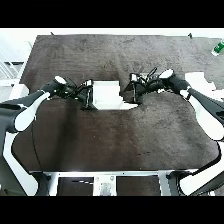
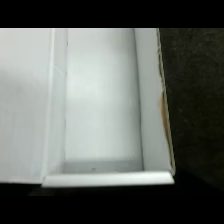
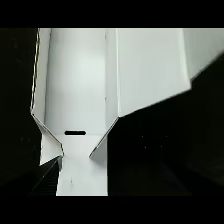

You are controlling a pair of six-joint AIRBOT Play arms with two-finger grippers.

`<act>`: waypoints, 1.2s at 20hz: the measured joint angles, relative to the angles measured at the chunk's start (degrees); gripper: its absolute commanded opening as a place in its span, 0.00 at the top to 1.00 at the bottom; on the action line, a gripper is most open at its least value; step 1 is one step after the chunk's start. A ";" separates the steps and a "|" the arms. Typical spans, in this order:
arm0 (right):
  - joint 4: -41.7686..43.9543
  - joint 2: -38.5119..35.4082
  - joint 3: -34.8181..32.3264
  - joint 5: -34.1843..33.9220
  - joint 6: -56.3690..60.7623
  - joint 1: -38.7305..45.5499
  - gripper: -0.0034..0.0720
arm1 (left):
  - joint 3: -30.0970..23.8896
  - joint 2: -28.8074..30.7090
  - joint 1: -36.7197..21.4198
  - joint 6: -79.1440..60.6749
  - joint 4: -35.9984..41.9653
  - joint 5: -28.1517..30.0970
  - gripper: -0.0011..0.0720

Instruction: Fold the box and place the chain.

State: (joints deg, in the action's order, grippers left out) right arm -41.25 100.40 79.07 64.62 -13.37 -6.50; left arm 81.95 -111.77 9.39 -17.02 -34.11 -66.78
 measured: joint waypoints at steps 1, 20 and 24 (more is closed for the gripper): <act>-0.20 -0.79 0.00 0.00 0.96 0.28 0.03 | 0.00 0.00 0.00 0.00 0.00 0.02 0.32; 20.24 1.84 -1.05 -13.92 16.11 -5.90 0.94 | 0.00 0.00 0.02 0.04 -0.07 0.35 0.32; 20.17 3.48 -1.05 -17.20 17.33 -5.66 0.94 | 0.00 0.00 0.02 0.04 -0.04 0.35 0.32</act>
State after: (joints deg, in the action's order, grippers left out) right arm -21.08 103.88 78.02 47.42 3.97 -12.16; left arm 81.95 -111.77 9.41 -16.97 -34.15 -66.43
